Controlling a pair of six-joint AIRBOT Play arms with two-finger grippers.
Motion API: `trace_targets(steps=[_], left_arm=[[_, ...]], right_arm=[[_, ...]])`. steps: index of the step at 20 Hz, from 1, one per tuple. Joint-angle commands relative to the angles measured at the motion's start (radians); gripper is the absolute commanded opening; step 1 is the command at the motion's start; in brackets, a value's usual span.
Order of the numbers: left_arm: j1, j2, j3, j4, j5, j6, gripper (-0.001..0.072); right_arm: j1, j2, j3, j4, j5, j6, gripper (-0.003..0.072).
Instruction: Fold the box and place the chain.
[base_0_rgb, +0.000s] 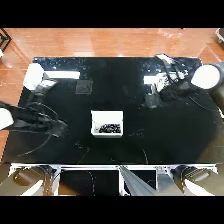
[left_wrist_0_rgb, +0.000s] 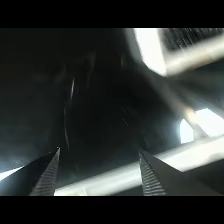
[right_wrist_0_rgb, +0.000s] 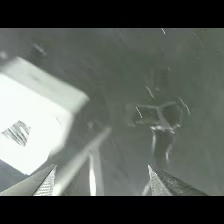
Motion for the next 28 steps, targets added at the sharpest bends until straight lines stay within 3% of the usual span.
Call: trace_targets(steps=[1, 4, 8, 11, 17, 21, 28], left_arm=[[0.273, 0.042, -0.067, -0.178, 0.167, 0.178, 0.0627], [0.385, -0.048, -0.098, -0.333, 0.269, 0.363, 0.0633], [0.364, -0.128, -0.128, -0.352, 0.291, 0.444, 0.0631], [0.359, -0.131, -0.154, -0.356, 0.309, 0.418, 0.0625], [0.359, -0.132, -0.163, -0.359, 0.293, 0.417, 0.0625], [0.359, -0.131, -0.163, -0.351, 0.364, 0.417, 0.0625], [0.361, -0.132, -0.163, -0.348, 0.428, 0.417, 0.0612]], right_arm=[[0.07, -0.206, 0.212, 0.031, -0.056, 0.027, 0.071], [0.132, -0.356, 0.327, 0.068, -0.085, -0.061, 0.0709], [0.192, -0.418, 0.327, 0.07, -0.092, -0.211, 0.0708], [0.229, -0.426, 0.327, 0.021, -0.035, -0.218, 0.0708], [0.234, -0.426, 0.327, 0.14, 0.173, -0.48, 0.0707], [0.237, -0.44, 0.327, 0.185, 0.133, -0.636, 0.0708], [0.24, -0.466, 0.324, 0.229, 0.188, -0.72, 0.0708]])
